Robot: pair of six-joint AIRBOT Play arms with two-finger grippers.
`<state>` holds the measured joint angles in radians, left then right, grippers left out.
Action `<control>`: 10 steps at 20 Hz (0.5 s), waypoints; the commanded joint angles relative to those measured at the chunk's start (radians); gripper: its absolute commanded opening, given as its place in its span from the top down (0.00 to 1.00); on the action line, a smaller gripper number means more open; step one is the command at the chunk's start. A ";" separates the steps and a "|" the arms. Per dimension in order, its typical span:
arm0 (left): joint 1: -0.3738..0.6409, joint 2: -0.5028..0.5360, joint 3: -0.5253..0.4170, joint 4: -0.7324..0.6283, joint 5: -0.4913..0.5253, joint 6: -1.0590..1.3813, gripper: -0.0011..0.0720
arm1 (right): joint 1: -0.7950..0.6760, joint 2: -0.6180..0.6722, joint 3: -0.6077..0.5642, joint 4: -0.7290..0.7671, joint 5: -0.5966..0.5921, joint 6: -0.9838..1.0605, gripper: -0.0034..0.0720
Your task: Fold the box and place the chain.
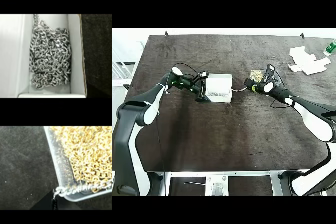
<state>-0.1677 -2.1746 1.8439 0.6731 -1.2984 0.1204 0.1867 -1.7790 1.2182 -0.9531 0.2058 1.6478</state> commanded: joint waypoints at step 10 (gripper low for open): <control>0.000 0.000 0.001 0.000 0.000 0.000 0.51 | 0.282 0.429 0.013 0.000 0.115 -0.191 0.94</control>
<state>-0.1677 -2.1746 1.8439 0.6735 -1.2984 0.1204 0.3950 -1.4113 1.2301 -0.9504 0.3054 1.4841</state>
